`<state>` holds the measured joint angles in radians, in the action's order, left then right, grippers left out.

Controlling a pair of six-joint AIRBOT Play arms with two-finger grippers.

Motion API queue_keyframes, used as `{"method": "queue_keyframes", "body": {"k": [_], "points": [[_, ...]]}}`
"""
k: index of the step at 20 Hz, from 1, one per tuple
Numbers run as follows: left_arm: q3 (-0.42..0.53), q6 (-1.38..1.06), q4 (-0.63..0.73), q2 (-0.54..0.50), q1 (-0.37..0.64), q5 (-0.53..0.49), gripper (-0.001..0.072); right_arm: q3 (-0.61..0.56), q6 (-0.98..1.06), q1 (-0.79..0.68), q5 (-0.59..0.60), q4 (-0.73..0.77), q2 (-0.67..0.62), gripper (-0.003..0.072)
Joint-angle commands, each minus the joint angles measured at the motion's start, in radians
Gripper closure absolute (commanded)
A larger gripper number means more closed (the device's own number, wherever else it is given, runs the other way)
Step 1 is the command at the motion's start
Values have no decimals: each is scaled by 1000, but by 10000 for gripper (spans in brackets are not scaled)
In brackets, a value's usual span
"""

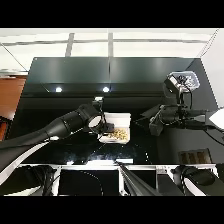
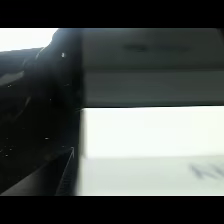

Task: Fold the box and place the chain.

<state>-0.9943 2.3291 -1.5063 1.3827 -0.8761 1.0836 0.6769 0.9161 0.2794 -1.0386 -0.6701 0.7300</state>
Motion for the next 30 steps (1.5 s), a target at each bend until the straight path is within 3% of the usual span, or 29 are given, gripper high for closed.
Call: {"method": "queue_keyframes", "body": {"k": [1,6,9,11,14,15,16,17,20,22,24,27,30], "points": [[-81,-171,0,-24,1,80,328,0,0,-5,-12,-1,-2,102],[-89,-468,19,-215,24,289,329,0,0,-5,-11,-11,-2,102],[-7,-629,51,-358,116,293,329,0,0,-5,-1,-17,-2,102],[91,-904,216,-459,246,227,329,0,1,-5,3,-16,-2,102],[255,-1413,651,-554,489,205,328,0,17,-5,2,-16,-2,102],[312,-1505,742,-555,571,203,285,0,28,-5,3,-16,-2,102],[363,-1584,795,-546,634,204,174,0,40,-5,2,-16,-2,102],[409,-1675,833,-538,670,191,14,0,56,-5,3,-16,-2,102],[523,-2059,837,-500,668,65,3,0,65,-5,6,-18,-2,102],[542,-2295,835,-444,647,-21,3,0,65,-5,23,-18,-2,102],[513,-2445,834,-349,624,-54,3,0,65,-5,33,-15,-2,102],[437,-2614,838,-185,579,-8,3,0,65,-5,33,-15,-2,109],[373,-2642,838,-91,566,-23,3,0,65,-5,32,-14,-2,109]]}}
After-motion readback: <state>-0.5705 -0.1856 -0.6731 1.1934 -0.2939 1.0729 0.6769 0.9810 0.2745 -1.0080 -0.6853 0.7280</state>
